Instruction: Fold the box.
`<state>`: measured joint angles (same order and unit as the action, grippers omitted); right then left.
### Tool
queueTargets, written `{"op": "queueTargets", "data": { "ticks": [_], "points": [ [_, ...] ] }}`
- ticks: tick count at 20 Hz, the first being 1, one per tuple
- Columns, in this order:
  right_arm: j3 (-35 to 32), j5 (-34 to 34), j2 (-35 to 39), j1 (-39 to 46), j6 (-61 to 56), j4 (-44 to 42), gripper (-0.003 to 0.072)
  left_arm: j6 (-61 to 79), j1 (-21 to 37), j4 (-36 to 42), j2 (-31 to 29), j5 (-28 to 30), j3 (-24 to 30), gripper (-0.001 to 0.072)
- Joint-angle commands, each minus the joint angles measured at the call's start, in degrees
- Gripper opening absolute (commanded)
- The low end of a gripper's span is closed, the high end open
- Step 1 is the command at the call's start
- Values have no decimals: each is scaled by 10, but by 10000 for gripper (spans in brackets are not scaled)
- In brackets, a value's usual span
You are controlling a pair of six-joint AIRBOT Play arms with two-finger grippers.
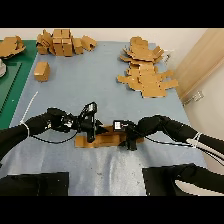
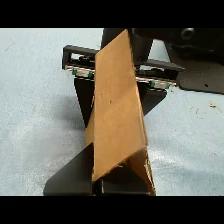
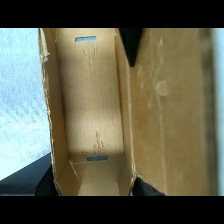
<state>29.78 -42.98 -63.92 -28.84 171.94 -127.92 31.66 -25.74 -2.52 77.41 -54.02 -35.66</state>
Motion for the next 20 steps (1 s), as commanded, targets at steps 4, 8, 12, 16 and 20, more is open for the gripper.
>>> {"op": "queueTargets", "data": {
  "ticks": [4, 8, 12, 16, 20],
  "points": [
    [0, 0, 0, 0, 0, 8, 502, 0, 0, 0, 0, 0, 0, 14],
    [0, 0, 0, 0, 0, 8, 502, -1, 0, 0, 0, 0, 0, 15],
    [0, 0, 0, 0, 0, 8, 502, -42, 1, 7, 0, 17, 0, 448],
    [0, 0, 0, 0, 0, 8, 502, -122, 9, 10, -3, 35, 0, 494],
    [0, 0, 0, 0, 0, 8, 502, -210, 42, -75, -53, 35, 0, 495]
  ]
}}
